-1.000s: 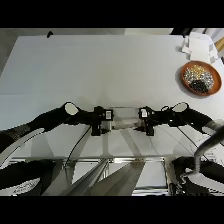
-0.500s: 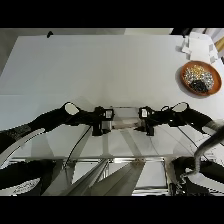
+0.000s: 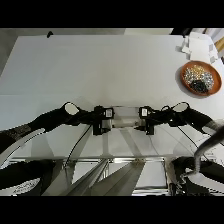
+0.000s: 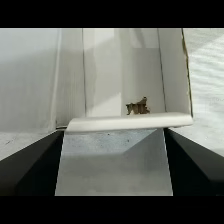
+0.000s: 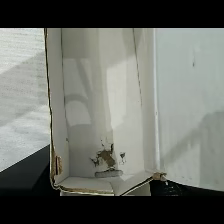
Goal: Fold the box and place the chain.
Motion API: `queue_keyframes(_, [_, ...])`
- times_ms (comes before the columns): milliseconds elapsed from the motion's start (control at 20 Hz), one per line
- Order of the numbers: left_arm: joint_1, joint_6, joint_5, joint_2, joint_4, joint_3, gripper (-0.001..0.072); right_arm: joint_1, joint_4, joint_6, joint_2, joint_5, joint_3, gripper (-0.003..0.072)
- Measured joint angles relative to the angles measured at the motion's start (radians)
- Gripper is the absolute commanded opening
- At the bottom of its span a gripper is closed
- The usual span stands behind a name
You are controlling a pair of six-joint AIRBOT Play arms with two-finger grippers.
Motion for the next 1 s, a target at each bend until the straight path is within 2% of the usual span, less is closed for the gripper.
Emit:
queue_keyframes(550, [0.049,-0.002,-0.122,0.017,0.043,0.000,0.0707,0.000,0.000,-0.002,0.000,0.000,0.000,0.0338])
queue_keyframes(1000, [0.002,0.000,-0.088,-0.016,-0.052,0.000,0.0698,0.001,-0.001,-0.002,0.000,0.003,0.000,0.0338])
